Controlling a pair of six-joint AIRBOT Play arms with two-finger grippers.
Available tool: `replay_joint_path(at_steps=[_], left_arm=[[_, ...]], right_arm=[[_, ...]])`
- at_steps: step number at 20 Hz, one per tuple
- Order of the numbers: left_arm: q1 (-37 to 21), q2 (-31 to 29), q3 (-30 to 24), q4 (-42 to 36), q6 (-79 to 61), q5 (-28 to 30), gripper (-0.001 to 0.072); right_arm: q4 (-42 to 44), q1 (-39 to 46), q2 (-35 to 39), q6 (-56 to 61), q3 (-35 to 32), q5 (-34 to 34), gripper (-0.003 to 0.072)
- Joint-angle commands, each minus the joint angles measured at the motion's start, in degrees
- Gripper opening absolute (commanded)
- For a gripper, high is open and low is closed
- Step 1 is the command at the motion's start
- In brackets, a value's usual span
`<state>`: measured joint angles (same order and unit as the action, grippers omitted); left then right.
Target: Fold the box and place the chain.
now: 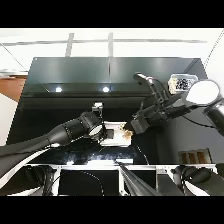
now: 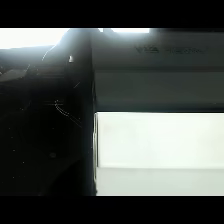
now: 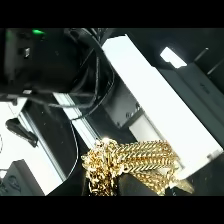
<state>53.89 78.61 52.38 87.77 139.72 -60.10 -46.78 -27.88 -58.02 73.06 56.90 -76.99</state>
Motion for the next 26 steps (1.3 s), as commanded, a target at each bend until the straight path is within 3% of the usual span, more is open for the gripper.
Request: replay_joint_path(at_steps=[1,3,4,5,6,9,13,16,17,19,20,22,26], left_arm=[[0.0,0.0,0.0,0.0,0.0,0.0,0.0028],[0.0,0.0,0.0,0.0,0.0,0.0,0.0028],[0.0,0.0,0.0,0.0,0.0,0.0,0.0028],[0.0,0.0,0.0,0.1,-0.1,0.0,0.0028],[0.0,0.0,0.0,0.1,0.0,0.0,0.0028],[0.0,0.0,0.0,0.1,0.0,0.0,0.0027],[0.0,0.0,0.1,0.0,1.2,0.0,0.0027],[0.0,0.0,0.2,-0.1,1.8,1.1,0.0029],[0.0,0.0,0.4,-0.3,2.0,1.1,0.0073],[0.0,-0.2,1.7,-0.3,2.0,0.6,0.0535],[0.0,-0.4,2.5,0.1,1.7,-0.4,0.0577],[0.0,-2.0,4.1,0.4,-3.7,-3.2,0.0575],[0.0,-12.3,3.8,2.0,-23.4,-12.1,0.0573]], right_arm=[[-2.8,-2.7,-2.5,0.2,-1.0,4.1,0.0038],[-6.1,-2.5,-2.6,1.4,-1.0,3.7,0.004],[-7.3,-2.5,-2.6,1.9,-1.0,3.6,0.0178],[-7.8,-2.5,-2.6,2.2,-1.0,3.0,0.0447],[-8.1,-2.4,-2.6,2.1,-1.0,2.1,0.0483],[-11.0,0.8,-1.3,2.1,-0.4,-2.2,0.0483],[-19.9,12.3,3.9,2.2,-0.4,-3.8,0.0482],[-20.0,20.2,5.2,2.2,-0.4,-4.4,0.0482],[-19.6,21.5,5.2,2.1,-0.4,-5.0,0.0482],[-19.8,22.1,5.2,1.9,-0.4,-5.2,0.0482],[-19.8,22.1,5.2,1.6,-0.4,-5.1,0.0482],[-20.0,22.1,5.2,1.6,-0.4,-5.0,0.0482],[-21.4,22.1,5.2,1.5,-0.4,-4.9,0.0482]])
